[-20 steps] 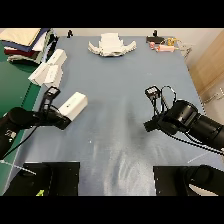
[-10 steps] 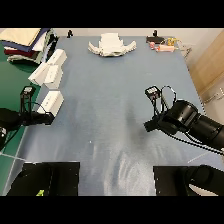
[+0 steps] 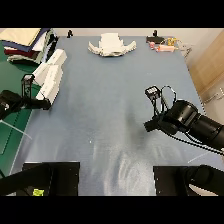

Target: Fold the box.

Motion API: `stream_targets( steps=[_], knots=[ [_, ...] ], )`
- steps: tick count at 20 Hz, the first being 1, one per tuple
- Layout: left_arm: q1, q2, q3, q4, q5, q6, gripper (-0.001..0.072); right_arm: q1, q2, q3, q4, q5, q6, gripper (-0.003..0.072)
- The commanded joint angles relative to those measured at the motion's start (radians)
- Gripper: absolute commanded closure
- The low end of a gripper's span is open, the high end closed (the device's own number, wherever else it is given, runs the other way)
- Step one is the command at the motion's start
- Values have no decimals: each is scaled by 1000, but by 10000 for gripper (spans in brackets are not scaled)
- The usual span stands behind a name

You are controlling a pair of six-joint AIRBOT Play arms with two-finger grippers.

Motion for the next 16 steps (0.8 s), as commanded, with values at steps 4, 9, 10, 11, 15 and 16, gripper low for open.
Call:
stream_targets(
  steps=[4,9,10,11,15,16],
  knots=[
    [-63,-316,292,-2,48,26,322,0,-1,1,0,0,0,682],
    [-94,-460,463,-16,51,29,322,0,-1,1,0,0,0,682],
    [-96,-480,491,-18,51,29,321,0,-1,1,0,1,0,682],
    [-96,-498,517,-19,51,29,322,0,-1,1,0,0,0,682],
    [-96,-561,602,-19,51,28,322,0,-1,1,0,0,0,682],
    [-96,-573,613,-19,52,28,322,0,-1,1,0,0,0,682]
  ],
)
